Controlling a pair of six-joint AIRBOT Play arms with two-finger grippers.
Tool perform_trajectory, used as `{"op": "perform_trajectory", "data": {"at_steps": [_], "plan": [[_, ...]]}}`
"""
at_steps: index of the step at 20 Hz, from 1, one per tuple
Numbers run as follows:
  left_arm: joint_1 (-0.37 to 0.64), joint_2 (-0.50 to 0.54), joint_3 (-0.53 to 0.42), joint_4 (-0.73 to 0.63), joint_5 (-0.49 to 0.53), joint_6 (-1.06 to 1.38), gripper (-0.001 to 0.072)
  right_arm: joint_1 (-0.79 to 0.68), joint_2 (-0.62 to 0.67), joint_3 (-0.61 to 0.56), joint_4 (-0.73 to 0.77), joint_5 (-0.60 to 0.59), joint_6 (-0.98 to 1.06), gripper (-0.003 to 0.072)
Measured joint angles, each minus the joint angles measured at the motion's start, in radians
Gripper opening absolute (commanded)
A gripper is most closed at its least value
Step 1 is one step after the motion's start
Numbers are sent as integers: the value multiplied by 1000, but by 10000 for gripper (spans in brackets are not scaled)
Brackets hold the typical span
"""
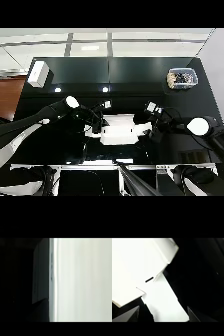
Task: Fold the box and place the chain.
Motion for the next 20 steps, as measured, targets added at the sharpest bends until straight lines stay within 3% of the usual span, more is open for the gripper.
{"op": "perform_trajectory", "data": {"at_steps": [9, 16, 20], "plan": [[-1, -2, 0, 11, 8, 4, 23, 147, -45, -101, 54, -69, -171, 710], [-1, -2, 0, 13, 8, 4, 23, 175, -116, -115, 115, -113, -307, 710], [-1, -2, 0, 13, 8, 4, 24, 179, -131, -114, 238, -232, -325, 710]]}}
